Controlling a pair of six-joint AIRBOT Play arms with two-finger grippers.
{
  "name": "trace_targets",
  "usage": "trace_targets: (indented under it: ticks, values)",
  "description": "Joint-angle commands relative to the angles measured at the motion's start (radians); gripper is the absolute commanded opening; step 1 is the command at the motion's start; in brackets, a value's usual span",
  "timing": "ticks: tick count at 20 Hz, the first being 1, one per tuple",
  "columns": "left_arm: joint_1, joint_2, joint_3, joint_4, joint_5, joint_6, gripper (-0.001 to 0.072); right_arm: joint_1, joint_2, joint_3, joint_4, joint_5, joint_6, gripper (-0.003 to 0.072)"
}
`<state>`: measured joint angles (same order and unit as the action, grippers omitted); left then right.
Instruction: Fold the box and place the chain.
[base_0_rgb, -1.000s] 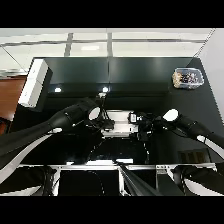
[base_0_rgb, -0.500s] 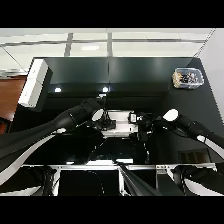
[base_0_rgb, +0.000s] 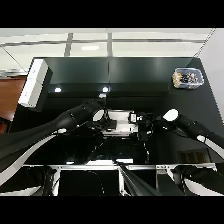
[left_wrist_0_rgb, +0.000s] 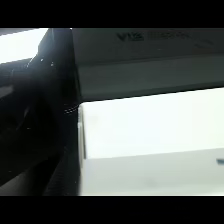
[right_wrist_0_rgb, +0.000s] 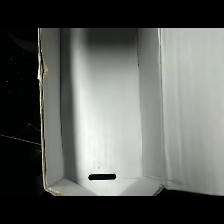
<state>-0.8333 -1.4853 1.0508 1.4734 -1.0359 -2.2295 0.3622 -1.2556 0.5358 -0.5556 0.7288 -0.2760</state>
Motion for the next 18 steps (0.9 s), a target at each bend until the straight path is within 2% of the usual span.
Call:
trace_targets:
  ticks: [1, 3, 5, 18]
  values:
    - [0.0, 0.0, 0.0, 0.002, -0.005, -0.005, 0.0452, 0.001, 0.0, 0.0, 0.002, 0.002, 0.003, 0.0365]
    - [0.0, 0.0, 0.0, 0.002, -0.005, -0.005, 0.0146, 0.001, 0.0, 0.0, 0.002, 0.002, 0.003, 0.0365]
    - [0.0, 0.0, 0.0, 0.003, -0.004, -0.004, 0.0029, 0.001, 0.0, 0.0, 0.002, 0.002, 0.003, 0.0365]
    - [0.0, -0.001, 0.0, 0.002, -0.004, -0.004, 0.0029, 0.001, 0.0, 0.0, 0.002, 0.002, 0.003, 0.0365]
